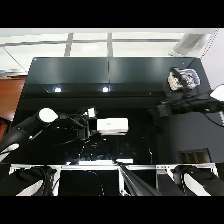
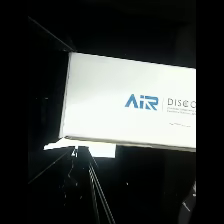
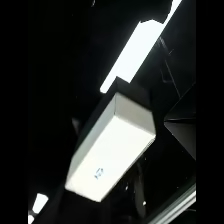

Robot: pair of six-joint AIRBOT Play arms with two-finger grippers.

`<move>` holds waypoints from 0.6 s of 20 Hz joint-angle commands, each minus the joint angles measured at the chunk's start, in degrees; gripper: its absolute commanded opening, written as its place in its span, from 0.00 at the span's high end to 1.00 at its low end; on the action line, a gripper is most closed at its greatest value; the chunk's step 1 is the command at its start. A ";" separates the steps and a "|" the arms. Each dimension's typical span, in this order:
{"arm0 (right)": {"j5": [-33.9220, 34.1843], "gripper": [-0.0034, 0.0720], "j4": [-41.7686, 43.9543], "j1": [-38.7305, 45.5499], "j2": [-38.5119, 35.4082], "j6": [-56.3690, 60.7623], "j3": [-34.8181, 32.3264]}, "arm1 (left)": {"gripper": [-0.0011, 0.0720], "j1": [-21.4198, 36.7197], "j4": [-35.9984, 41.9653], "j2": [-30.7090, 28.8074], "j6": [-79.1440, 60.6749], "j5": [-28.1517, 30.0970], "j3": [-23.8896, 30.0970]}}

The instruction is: Fold the box and place the chain.

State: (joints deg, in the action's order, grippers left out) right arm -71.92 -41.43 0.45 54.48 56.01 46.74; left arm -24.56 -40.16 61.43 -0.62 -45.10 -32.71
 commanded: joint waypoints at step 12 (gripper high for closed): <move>3.39 0.94 -2.54 6.23 -3.50 -3.52 -0.50 | 0.01 -13.00 -5.22 19.85 26.69 -0.70 -23.58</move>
State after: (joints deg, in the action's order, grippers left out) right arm -68.73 -43.72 6.52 51.05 53.89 46.26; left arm -35.70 -45.39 76.25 23.83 -45.63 -52.51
